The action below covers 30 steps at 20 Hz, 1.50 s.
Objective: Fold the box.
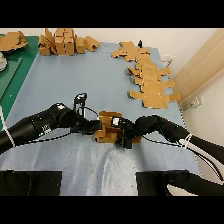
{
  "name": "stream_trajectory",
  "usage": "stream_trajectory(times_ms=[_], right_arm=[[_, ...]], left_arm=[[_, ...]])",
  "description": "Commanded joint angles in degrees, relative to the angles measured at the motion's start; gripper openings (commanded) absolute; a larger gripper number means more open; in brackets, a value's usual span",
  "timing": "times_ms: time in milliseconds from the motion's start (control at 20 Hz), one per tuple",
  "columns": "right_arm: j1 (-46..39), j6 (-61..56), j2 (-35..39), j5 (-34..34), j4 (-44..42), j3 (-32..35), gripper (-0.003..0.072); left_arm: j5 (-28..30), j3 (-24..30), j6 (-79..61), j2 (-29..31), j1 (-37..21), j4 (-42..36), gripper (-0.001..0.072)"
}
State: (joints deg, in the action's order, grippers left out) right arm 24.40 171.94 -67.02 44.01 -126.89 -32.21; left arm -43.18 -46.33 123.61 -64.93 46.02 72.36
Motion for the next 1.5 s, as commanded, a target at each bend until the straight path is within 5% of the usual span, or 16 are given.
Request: stream_trajectory(times_ms=[0,100,200,1000,1150,1450], right_arm=[[0.0,0.0,0.0,0.0,0.0,0.0,0.0455],[0.0,0.0,0.0,0.0,0.0,0.0,0.0454],[0.0,0.0,0.0,0.0,0.0,0.0,0.0454],[0.0,0.0,0.0,0.0,0.0,0.0,0.0454],[0.0,0.0,0.0,0.0,0.0,0.0,0.0454],[0.0,0.0,0.0,0.0,0.0,0.0,0.0454]], left_arm=[[-3.8,-0.2,0.3,0.0,0.1,-0.4,0.0015],[-3.5,-0.2,0.3,0.0,0.1,-1.1,0.0017],[-3.4,-1.0,0.3,0.0,0.1,-1.4,0.0371],[-3.6,-1.4,-1.7,-2.5,0.1,-2.1,0.0353],[-2.7,-1.4,-1.7,-2.6,0.1,-3.2,0.0478],[-0.8,-1.5,-4.1,-2.6,0.1,-7.3,0.0478]])
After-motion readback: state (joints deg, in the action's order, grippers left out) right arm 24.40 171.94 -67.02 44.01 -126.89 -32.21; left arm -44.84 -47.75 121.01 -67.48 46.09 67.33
